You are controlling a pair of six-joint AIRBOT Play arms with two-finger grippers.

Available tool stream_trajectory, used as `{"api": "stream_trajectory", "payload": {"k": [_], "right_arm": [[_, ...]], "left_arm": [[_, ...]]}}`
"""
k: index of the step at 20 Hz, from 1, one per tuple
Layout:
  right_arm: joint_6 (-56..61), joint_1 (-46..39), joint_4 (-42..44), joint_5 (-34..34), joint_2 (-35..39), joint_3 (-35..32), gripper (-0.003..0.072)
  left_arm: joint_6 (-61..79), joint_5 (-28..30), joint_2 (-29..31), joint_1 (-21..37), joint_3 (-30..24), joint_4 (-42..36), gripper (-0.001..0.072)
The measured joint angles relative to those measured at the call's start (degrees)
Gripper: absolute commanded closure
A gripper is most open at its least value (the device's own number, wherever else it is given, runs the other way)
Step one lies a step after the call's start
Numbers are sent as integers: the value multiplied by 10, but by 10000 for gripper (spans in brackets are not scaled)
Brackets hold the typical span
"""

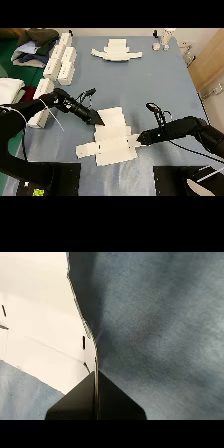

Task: Fold the box.

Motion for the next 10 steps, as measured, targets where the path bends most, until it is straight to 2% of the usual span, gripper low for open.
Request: {"api": "stream_trajectory", "payload": {"k": [1,7,8,9,10], "right_arm": [[0,0,0,0,0,0,687],[0,0,0,0,0,0,687],[0,0,0,0,0,0,687],[0,0,-1,0,0,0,687],[0,0,-2,0,0,0,687]], "left_arm": [[5,-5,0,0,1,0,482],[26,-14,-1,0,2,1,486],[28,-14,-1,-1,2,1,571],[30,-15,-1,0,2,2,695],[35,-17,-1,0,2,1,696]]}}
